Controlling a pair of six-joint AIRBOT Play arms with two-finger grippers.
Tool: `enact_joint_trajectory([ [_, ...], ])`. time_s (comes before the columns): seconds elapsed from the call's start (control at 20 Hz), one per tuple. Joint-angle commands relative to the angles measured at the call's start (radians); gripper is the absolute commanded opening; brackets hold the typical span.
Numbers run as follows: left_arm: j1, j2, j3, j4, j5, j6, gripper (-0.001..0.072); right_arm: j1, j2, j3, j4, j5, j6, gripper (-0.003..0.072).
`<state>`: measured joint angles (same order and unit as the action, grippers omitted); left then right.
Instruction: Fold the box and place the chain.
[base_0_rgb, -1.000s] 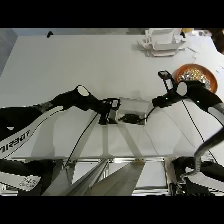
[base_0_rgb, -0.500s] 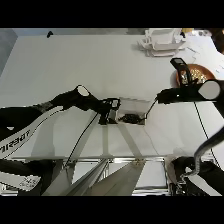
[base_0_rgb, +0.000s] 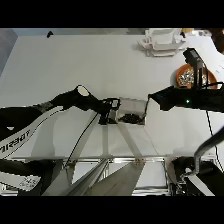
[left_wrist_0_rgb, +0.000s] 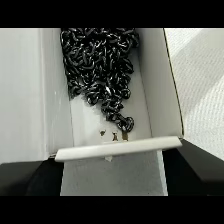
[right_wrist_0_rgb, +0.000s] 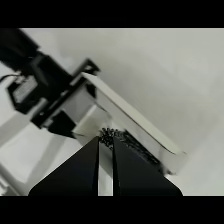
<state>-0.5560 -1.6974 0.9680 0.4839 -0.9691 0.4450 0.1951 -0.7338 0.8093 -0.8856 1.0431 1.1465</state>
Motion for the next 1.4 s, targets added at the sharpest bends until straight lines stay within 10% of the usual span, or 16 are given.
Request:
enact_joint_trajectory([
  [0.0, 0.001, 0.000, 0.001, 0.000, 0.001, 0.000, 0.0010, 0.056, 0.014, 0.001, 0.106, -0.040, -0.083, 0.0014],
  [1.0, 0.001, 0.000, 0.001, 0.000, 0.000, 0.000, 0.0010, 0.196, -0.282, -0.087, -0.003, -0.092, -0.176, 0.0018],
  [1.35, 0.001, 0.000, 0.001, 0.000, 0.000, 0.000, 0.0010, 0.196, -0.256, -0.005, -0.002, 0.007, -0.214, 0.0207],
])
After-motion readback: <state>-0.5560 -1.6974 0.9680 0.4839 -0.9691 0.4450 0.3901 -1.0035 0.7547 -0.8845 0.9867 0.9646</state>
